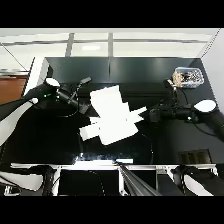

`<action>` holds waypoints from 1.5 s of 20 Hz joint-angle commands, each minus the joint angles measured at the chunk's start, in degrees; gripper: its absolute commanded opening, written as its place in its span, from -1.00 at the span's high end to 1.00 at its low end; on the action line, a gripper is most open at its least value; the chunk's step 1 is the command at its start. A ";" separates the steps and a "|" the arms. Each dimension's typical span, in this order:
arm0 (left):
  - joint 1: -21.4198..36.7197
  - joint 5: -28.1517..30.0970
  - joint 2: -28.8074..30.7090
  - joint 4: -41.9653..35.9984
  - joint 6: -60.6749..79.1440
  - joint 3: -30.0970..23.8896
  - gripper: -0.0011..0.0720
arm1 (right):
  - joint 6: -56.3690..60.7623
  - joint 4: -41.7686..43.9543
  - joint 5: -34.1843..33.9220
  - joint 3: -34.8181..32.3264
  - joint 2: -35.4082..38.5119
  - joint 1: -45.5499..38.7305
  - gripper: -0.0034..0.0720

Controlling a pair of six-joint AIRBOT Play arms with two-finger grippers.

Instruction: Fold the box and place the chain.

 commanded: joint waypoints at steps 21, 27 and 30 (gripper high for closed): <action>-12.85 32.33 7.91 13.64 33.24 -10.32 0.89 | -10.47 -16.85 0.63 7.76 -0.85 7.61 -0.60; -12.85 31.91 7.85 13.62 33.29 -10.19 0.89 | -10.05 -15.89 -1.36 2.19 -2.54 13.49 -0.60; -12.85 31.93 7.85 13.66 33.29 -10.19 0.89 | -12.15 -19.58 -3.67 -0.81 -2.56 16.81 -0.60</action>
